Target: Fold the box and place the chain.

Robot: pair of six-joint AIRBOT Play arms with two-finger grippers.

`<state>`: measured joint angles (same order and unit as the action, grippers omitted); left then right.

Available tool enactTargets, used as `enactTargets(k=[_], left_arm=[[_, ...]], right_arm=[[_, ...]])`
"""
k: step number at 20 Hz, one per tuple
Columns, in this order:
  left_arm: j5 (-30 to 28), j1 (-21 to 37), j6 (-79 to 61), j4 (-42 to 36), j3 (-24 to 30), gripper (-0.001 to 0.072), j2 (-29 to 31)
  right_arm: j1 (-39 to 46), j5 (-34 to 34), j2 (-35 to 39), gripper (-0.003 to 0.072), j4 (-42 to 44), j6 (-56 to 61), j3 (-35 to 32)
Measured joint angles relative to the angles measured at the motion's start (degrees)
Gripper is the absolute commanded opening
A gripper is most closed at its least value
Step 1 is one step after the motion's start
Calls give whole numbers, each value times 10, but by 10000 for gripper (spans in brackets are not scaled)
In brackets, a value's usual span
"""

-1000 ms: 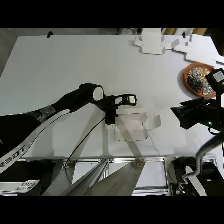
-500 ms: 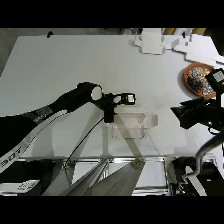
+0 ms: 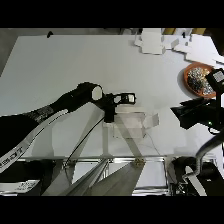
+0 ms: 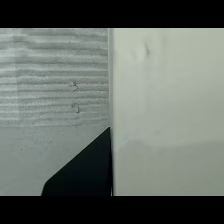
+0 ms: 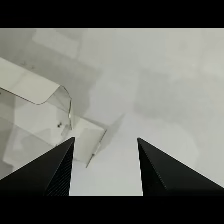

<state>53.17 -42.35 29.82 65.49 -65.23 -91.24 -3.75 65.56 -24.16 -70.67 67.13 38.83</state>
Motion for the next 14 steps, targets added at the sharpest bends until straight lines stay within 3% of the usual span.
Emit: enactTargets(k=[14], left_arm=[[17,0,0,-3,0,4,0]], right_arm=[[0,30,0,437,4,-7,0]])
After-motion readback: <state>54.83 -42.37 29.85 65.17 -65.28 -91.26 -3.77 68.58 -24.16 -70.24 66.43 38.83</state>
